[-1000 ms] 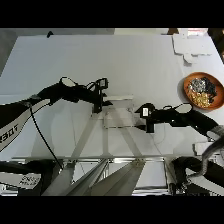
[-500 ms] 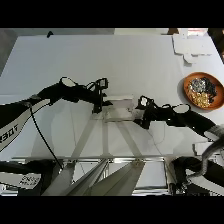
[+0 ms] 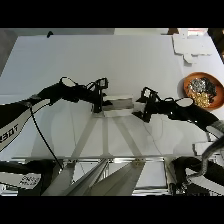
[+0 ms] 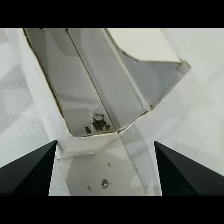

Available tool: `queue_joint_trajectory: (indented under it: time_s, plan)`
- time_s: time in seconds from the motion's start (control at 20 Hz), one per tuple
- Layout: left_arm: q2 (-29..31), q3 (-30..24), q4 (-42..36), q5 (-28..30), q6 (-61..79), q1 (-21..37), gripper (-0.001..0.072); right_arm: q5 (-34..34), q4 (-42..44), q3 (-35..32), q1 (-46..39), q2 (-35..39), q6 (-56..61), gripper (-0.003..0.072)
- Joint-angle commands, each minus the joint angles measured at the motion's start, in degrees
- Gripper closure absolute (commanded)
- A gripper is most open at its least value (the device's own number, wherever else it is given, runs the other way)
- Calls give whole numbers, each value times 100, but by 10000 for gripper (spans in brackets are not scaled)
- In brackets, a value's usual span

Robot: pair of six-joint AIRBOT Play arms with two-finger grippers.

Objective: Fold the box and place the chain.

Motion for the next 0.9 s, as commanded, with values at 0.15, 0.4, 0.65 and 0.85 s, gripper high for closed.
queue_joint_trajectory:
  time_s: [0.15, 0.4, 0.65, 0.85]
  plan:
    - [-2, -2, 2, -22, 2, -2, 696, 330, -2, 535, -50, -713, -579, -19]
    - [-2, -2, 2, -22, 2, -2, 696, 1141, -129, 1126, -50, -1370, -798, -19]
    - [-2, -2, 2, -22, 2, -2, 696, 1644, -656, 1241, -50, -1617, -756, -19]
    - [-2, -2, 2, -22, 2, -2, 696, 1659, -481, 1241, -48, -1740, -798, -19]
